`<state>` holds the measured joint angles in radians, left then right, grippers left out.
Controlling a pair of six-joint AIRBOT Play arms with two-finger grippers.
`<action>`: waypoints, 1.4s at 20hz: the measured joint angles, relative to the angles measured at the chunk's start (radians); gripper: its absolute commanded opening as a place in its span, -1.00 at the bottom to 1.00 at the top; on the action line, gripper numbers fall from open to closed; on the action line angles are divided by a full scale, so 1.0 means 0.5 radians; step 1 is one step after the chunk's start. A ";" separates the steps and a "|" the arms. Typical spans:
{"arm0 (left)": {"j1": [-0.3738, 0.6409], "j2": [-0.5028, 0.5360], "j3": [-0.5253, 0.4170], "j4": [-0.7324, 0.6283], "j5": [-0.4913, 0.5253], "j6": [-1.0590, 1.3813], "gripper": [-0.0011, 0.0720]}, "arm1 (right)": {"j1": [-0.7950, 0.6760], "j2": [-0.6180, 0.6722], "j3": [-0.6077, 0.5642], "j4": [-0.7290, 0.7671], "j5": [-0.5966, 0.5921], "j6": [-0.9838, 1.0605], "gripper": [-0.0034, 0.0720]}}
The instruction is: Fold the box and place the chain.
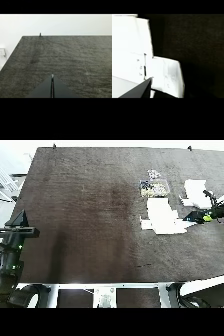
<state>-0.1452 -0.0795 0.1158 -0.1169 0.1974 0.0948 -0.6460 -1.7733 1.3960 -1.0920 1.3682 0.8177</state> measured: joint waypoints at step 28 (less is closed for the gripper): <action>0.000 0.000 0.001 0.000 0.000 0.000 -0.92 | 0.829 0.249 -0.480 1.070 -0.261 0.039 -0.89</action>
<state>-0.1452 -0.0795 0.1162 -0.1169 0.1974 0.0948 -0.2314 -1.6485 1.1561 -0.5568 1.2377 0.8371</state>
